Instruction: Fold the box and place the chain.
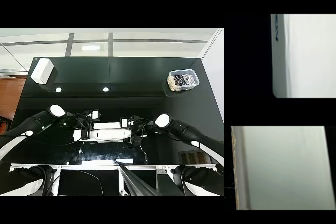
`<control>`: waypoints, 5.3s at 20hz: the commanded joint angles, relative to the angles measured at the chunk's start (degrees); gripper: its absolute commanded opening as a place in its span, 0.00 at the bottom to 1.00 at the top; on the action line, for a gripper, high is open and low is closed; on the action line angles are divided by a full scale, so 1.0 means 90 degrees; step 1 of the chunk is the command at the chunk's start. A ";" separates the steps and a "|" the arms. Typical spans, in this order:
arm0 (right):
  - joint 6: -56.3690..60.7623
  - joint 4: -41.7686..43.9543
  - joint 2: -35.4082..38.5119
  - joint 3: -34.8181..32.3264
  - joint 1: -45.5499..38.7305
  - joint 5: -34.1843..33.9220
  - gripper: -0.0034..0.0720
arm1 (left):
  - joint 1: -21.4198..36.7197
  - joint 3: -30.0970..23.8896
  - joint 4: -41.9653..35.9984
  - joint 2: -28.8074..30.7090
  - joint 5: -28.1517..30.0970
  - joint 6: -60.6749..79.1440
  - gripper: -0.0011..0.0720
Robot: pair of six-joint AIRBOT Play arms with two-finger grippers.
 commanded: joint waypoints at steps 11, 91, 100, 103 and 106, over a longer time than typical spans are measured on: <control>0.0019 -0.0029 -0.0005 0.0000 0.0005 -0.0024 0.66 | 0.0024 0.0005 0.0051 0.0087 -0.0075 -0.0692 0.57; 0.0223 -0.0002 -0.0005 0.0000 0.0007 -0.0257 0.66 | -0.0500 -0.0610 0.1481 0.1367 0.0624 -0.2589 0.39; 0.0223 -0.0002 -0.0005 0.0000 0.0007 -0.0257 0.66 | -0.0690 -0.0607 0.0512 0.1214 0.0648 -0.2460 0.22; 0.0223 -0.0002 -0.0005 0.0000 0.0007 -0.0257 0.66 | -0.1054 -0.0605 0.0342 0.0957 0.1008 -0.2448 0.22; 0.0226 -0.0002 -0.0005 0.0000 0.0007 -0.0260 0.66 | -0.1105 -0.0605 0.0355 0.0945 0.1180 -0.2450 0.21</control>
